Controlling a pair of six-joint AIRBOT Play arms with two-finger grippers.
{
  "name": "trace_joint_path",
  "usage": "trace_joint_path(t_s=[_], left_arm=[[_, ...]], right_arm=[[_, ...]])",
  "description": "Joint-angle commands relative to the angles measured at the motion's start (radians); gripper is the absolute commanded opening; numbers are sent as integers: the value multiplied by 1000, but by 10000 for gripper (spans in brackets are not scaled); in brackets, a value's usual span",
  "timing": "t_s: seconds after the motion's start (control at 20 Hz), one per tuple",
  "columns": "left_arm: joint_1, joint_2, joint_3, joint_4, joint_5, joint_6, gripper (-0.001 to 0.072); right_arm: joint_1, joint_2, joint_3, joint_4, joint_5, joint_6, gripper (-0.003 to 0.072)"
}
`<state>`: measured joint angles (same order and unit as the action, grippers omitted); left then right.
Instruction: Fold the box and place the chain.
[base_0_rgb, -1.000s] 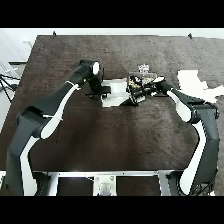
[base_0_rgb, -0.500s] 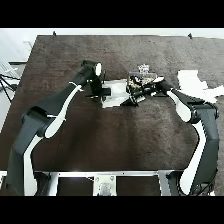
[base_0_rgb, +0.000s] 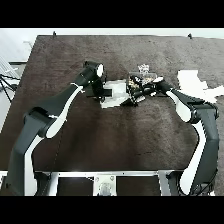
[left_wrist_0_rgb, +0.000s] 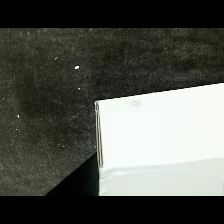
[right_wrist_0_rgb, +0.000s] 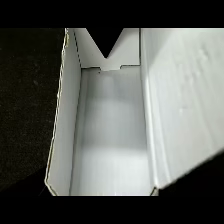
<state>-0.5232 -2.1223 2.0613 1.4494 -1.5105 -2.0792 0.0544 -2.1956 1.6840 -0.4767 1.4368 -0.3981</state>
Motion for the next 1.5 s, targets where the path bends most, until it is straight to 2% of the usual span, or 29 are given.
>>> trace_joint_path(t_s=[0.0, 0.1, 0.15, 0.2, 0.25, 0.6, 0.7, 0.8, 0.95, 1.1, 1.3, 1.35, 1.45], left_arm=[[-1, -2, -1, 11, 33, 19, 23], [-1, 1, -1, 11, 33, 21, 24], [0, 3, -1, 11, 29, 19, 94], [0, 8, -1, 11, 26, 21, 371], [0, 12, 0, 10, 24, 30, 431], [6, 97, 2, -18, -35, 64, 430], [22, 131, 1, -90, -55, 130, 430], [34, 164, -1, -101, -81, 252, 430], [102, 208, -2, -254, -62, 515, 430], [178, 214, -3, -437, -71, 948, 431], [206, 212, -83, -369, 7, 1278, 430], [215, 212, -105, -395, -2, 1468, 429], [241, 212, -155, -468, 29, 1623, 430]], right_arm=[[0, 0, 0, -3, -3, -2, 436], [0, 0, 0, -3, -3, -2, 435], [0, 0, 0, -3, -3, -2, 435], [0, 0, 0, -3, -3, -2, 436], [0, 0, 0, -3, -3, -2, 435], [0, 0, 0, -3, -3, -2, 435], [0, 0, 0, -3, -3, -2, 435], [0, 0, 0, -3, -3, -2, 436], [0, 0, 0, -3, -3, -2, 436], [0, 0, 0, -3, -3, -2, 436], [0, 0, 0, -3, -4, -2, 436], [0, 0, 0, -3, -3, -2, 435], [0, 0, 0, -3, -3, -2, 436]])
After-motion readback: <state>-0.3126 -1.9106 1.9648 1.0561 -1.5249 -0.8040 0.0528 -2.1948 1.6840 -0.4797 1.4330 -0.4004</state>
